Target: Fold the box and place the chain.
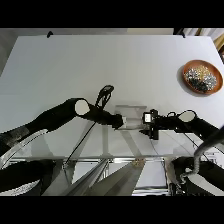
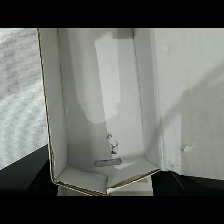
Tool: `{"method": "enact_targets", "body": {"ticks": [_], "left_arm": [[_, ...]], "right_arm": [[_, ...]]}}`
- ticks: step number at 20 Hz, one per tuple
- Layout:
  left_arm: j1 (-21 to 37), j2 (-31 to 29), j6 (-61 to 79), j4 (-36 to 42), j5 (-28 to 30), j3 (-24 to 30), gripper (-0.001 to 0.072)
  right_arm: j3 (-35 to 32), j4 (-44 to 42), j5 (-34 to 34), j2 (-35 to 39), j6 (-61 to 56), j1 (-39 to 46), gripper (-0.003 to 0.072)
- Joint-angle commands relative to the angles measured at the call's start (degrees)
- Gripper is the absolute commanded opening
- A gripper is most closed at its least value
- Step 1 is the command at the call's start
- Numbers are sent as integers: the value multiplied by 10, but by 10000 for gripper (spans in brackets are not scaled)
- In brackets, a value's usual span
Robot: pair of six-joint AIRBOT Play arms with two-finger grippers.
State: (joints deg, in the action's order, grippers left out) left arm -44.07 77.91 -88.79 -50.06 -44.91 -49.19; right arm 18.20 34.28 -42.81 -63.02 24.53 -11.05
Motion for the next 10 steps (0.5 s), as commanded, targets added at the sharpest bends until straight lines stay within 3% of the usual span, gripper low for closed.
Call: {"method": "enact_targets", "body": {"ticks": [1,4,10], "left_arm": [[-11,24,-112,-83,-32,-38,574],[-19,24,-189,-125,-42,-49,574],[-39,85,-281,-200,-160,-141,574]], "right_arm": [[0,0,0,0,0,0,297],[0,0,0,0,0,0,297],[0,0,0,0,0,0,297]]}}
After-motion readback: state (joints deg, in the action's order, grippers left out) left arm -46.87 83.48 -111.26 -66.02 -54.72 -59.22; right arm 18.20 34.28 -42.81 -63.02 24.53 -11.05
